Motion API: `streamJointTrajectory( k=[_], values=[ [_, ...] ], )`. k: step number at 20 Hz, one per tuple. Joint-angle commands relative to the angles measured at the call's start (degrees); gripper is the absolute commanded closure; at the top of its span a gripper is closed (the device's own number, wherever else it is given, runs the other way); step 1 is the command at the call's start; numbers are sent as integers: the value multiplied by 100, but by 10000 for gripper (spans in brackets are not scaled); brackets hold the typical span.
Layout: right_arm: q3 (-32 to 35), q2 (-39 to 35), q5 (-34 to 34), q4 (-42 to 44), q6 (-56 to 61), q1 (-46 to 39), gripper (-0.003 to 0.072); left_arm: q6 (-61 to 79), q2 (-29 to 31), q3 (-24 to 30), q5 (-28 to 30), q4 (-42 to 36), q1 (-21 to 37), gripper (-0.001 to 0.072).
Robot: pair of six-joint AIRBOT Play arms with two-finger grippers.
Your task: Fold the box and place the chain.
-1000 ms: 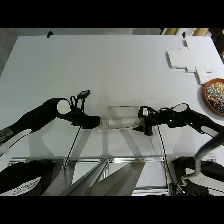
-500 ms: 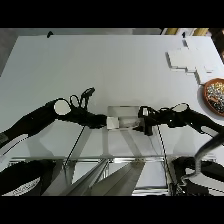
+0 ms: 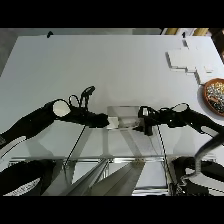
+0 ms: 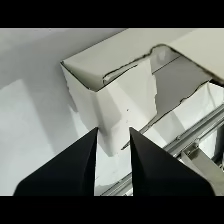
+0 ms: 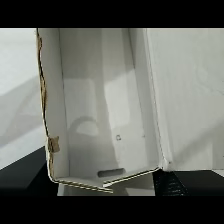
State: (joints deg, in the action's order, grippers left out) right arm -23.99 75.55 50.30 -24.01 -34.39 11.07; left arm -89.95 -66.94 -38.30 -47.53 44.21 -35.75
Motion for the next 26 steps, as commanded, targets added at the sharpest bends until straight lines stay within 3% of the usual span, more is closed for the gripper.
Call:
streamJointTrajectory(
  k=[1, 11, 14, 19, 25, 26],
  values=[
    [2, 4, 0, 0, 2, 0, 272, -26, -9, -39, 133, 52, -111, 365],
    [2, 4, 2, 0, 2, 0, 272, -2758, -887, -1285, -501, 2643, -874, 358],
    [2, 4, 0, 0, 2, 0, 272, -3252, -1075, -1587, -640, 2839, -1073, 360],
    [2, 4, 2, 0, 2, 0, 272, -4395, -1690, -2312, -1373, 3191, -1357, 387],
    [2, 4, 2, 0, 2, 0, 272, -5458, -1733, -2474, -1827, 3930, -1580, 402],
    [2, 4, 2, 0, 2, 0, 272, -5455, -1755, -2507, -1827, 3926, -1591, 449]
  ],
)
